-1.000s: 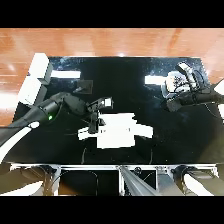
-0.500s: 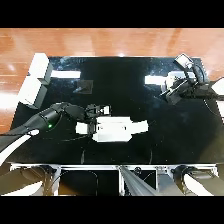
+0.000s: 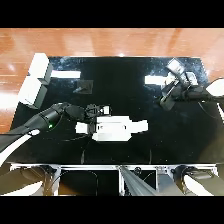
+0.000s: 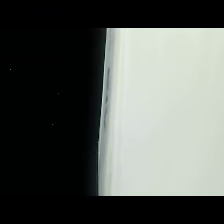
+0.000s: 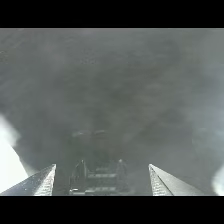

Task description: Fold the box and place the chain.

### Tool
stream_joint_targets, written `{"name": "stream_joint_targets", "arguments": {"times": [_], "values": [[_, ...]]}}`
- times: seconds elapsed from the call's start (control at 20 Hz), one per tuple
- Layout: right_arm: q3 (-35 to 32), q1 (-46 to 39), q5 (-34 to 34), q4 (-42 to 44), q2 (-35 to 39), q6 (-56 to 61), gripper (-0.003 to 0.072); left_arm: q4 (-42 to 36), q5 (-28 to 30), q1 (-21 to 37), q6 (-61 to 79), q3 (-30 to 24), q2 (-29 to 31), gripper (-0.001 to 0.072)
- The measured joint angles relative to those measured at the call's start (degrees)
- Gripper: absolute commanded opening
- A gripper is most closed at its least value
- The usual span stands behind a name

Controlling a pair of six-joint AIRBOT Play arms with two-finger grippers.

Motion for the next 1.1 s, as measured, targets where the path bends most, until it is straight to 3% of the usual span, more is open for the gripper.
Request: {"name": "stream_joint_targets", "arguments": {"times": [0.35,1.1], "values": [[-8.2,8.4,-0.2,1.4,-0.3,-12.3,0.0705,-0.5,0.0,0.0,-0.6,0.0,-0.7,0.0024],[-15.0,23.5,-4.6,0.8,-0.9,-19.2,0.0704,-1.2,-0.1,0.0,-0.6,0.0,-1.6,0.0024]]}}
